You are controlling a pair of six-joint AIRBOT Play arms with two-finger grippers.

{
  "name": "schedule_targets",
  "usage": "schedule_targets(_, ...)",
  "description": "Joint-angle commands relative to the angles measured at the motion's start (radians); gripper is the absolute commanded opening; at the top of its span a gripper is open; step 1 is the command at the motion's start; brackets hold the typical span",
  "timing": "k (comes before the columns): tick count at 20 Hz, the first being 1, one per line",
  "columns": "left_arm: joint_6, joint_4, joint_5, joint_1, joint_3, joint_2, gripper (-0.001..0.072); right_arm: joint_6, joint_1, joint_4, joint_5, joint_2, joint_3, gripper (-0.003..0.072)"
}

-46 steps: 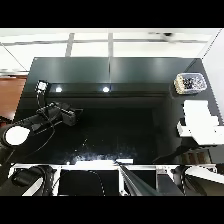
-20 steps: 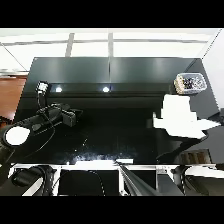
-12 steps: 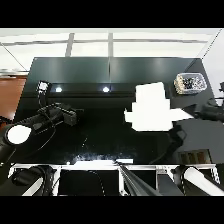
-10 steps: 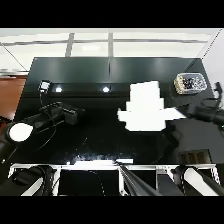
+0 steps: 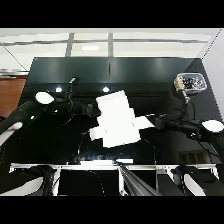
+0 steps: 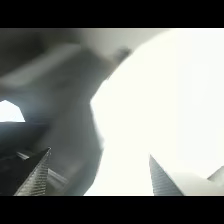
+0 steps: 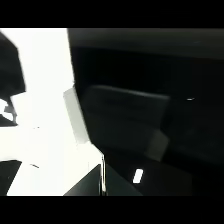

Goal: Fold the box and place the chain.

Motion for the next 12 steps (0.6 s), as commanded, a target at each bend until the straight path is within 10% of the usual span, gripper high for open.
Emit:
schedule_targets(1, 0.135, -0.145, -0.235, 0.024, 0.103, -0.182, 0.0708, 0.001, 0.105, 0.011, -0.059, 0.007, -0.007, 0.0016)
schedule_targets(6, 0.283, -0.139, -0.494, -0.026, 0.166, -0.326, 0.0703, 0.0, 0.117, 0.011, -0.078, 0.007, -0.007, 0.0016)
schedule_targets(12, 0.349, -0.052, -0.492, -0.038, 0.167, -0.34, 0.0483, 0.0, 0.117, 0.006, -0.1, 0.007, -0.007, 0.0017)
